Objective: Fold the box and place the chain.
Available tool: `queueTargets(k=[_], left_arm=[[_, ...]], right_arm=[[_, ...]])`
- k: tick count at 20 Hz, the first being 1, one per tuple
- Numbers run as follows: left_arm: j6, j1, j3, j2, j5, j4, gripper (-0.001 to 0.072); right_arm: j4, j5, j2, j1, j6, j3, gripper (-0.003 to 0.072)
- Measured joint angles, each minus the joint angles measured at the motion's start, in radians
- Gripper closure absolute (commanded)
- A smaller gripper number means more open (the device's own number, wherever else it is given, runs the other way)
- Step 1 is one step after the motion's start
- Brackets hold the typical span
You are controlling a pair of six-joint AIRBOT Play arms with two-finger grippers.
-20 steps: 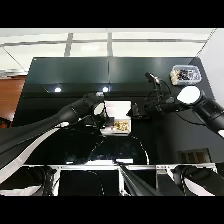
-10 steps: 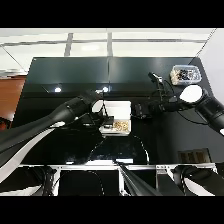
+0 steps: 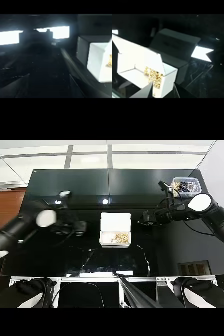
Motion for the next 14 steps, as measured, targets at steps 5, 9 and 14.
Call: queueTargets(k=[5, 9, 14], left_arm=[[0.908, 0.219, -0.219, 0.054, 0.035, -0.570, -0.0006], [1.534, 0.174, -0.281, 0.048, 0.130, -0.720, -0.0006], [1.922, 0.092, -0.259, -0.045, 0.238, -0.748, -0.0006]], right_arm=[[-0.011, -0.012, 0.000, -0.008, 0.000, 0.000, 0.0378], [-0.014, -0.018, 0.000, -0.009, 0.000, 0.000, 0.0378], [-0.014, -0.027, 0.000, -0.009, 0.000, 0.000, 0.0378]])
